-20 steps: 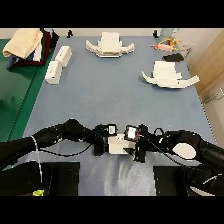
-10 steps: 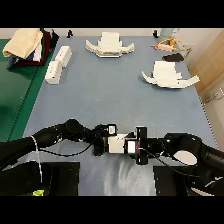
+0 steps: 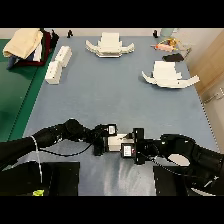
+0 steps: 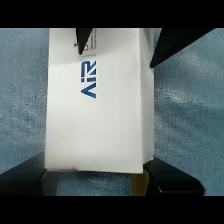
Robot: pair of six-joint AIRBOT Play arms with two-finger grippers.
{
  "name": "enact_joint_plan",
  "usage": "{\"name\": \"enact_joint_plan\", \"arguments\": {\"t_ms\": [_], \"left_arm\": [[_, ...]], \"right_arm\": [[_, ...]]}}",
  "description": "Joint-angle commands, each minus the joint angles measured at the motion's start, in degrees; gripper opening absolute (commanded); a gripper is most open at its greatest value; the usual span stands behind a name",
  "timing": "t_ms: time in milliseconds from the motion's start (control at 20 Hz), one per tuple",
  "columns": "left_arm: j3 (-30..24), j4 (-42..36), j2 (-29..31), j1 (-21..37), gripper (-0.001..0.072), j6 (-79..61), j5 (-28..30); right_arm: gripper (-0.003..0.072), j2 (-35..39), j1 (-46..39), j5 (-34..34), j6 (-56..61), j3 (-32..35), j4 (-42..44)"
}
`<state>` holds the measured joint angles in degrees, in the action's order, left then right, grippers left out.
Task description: Fold the box.
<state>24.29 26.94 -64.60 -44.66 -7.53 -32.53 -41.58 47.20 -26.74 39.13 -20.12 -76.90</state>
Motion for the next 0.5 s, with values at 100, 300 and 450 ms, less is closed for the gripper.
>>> {"name": "enact_joint_plan", "arguments": {"t_ms": [100,300,450], "left_arm": [[0.0,0.0,0.0,0.0,0.0462,0.0,0.0],[0.1,0.0,0.0,0.0,0.0462,0.0,0.0],[0.0,0.0,0.0,0.0,0.0462,0.0,0.0]], "right_arm": [[0.0360,-1.4,0.1,0.3,0.0,0.1,-1.4],[0.0281,-0.3,0.7,0.3,0.0,0.1,-1.4],[0.0285,1.3,0.8,0.3,0.0,0.1,-1.3]]}}
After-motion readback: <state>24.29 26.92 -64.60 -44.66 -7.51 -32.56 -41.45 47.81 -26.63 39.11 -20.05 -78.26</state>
